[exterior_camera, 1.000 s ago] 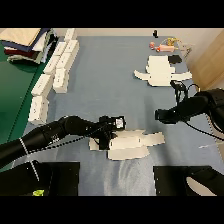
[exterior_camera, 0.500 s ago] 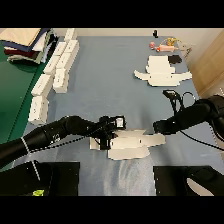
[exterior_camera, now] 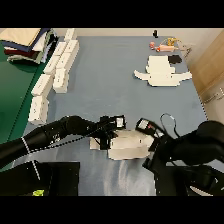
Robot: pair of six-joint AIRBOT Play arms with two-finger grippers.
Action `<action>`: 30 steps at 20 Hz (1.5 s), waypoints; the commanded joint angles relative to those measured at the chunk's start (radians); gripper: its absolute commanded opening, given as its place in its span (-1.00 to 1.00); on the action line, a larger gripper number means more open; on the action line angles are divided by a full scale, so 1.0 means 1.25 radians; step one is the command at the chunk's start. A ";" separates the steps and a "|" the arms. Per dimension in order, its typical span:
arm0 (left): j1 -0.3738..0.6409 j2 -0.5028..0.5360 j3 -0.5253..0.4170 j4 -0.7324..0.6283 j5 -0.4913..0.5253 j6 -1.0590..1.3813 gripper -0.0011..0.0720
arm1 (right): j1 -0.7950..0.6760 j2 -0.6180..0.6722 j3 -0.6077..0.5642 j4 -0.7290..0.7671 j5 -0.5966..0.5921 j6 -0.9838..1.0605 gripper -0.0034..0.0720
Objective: Fold the box.
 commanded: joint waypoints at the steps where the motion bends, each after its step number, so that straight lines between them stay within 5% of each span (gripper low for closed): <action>1: -0.001 -0.001 0.000 0.001 0.001 -0.002 -0.93 | 0.152 -0.021 -0.070 -0.134 0.190 -0.136 0.87; 3: -0.001 -0.001 0.000 0.000 0.000 -0.002 -0.93 | 0.174 -0.088 -0.099 -0.180 0.283 -0.201 0.87; 9: -0.001 -0.001 0.000 0.001 0.000 -0.002 -0.93 | 0.174 -0.259 -0.098 -0.219 0.348 -0.208 0.83; 14: -0.001 -0.001 0.000 0.000 0.000 -0.002 -0.93 | 0.174 -0.242 -0.064 -0.380 0.363 0.011 0.83; 21: -0.001 -0.001 0.000 0.000 0.000 -0.002 -0.93 | 0.174 -0.178 -0.037 -0.479 0.258 0.322 0.83; 30: -0.001 -0.001 0.000 0.001 0.000 -0.002 -0.93 | 0.174 -0.178 -0.037 -0.452 0.234 0.345 0.83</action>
